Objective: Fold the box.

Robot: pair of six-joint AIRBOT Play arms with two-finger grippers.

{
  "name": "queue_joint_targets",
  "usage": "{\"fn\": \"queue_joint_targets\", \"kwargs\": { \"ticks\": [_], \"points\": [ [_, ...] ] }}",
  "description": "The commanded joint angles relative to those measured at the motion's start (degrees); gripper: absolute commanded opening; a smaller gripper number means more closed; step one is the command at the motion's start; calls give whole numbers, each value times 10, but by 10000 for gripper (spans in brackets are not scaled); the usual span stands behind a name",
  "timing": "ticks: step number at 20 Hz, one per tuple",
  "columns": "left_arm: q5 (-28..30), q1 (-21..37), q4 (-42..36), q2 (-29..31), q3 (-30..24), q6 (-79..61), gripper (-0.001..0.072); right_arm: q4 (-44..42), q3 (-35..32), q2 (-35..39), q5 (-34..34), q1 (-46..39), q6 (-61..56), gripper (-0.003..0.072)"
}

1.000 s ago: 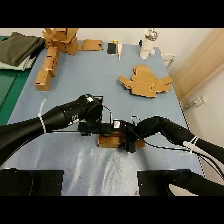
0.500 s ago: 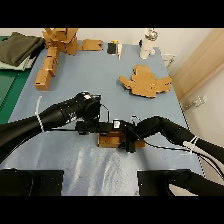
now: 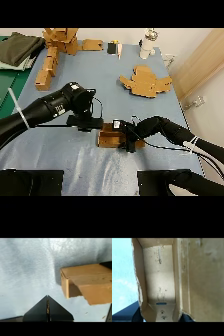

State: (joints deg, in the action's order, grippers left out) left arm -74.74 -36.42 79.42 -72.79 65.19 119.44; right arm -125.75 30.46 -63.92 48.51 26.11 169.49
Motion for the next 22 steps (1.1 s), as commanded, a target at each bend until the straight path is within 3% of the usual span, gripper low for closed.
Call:
{"fn": "queue_joint_targets", "kwargs": {
  "ticks": [1,4,7,9,11,13,14,17,18,19,20,22],
  "points": [
    [-32,49,-9,16,-28,-118,10,0,0,0,0,0,0,521],
    [27,146,-99,16,-87,-321,10,0,0,0,0,0,0,522],
    [52,259,-323,16,-139,-782,10,0,0,0,0,0,0,521],
    [56,299,-434,15,-153,-1034,11,0,0,0,0,0,0,521],
    [129,299,-462,10,-153,-1171,12,0,0,0,0,0,0,521],
    [224,278,-475,5,-153,-1188,13,0,0,0,0,0,0,522],
    [233,263,-472,3,-153,-1226,12,0,0,0,0,0,0,522],
    [155,231,-471,3,-153,-1276,17,0,0,0,0,0,0,522],
    [141,225,-471,3,-154,-1275,252,0,0,0,0,0,0,521],
    [141,224,-471,3,-156,-1259,546,0,0,0,0,0,0,521],
    [140,225,-469,2,-158,-1249,603,0,0,0,0,0,0,521],
    [116,228,-430,-1,-164,-1248,605,0,0,0,0,0,0,521]
  ]
}}
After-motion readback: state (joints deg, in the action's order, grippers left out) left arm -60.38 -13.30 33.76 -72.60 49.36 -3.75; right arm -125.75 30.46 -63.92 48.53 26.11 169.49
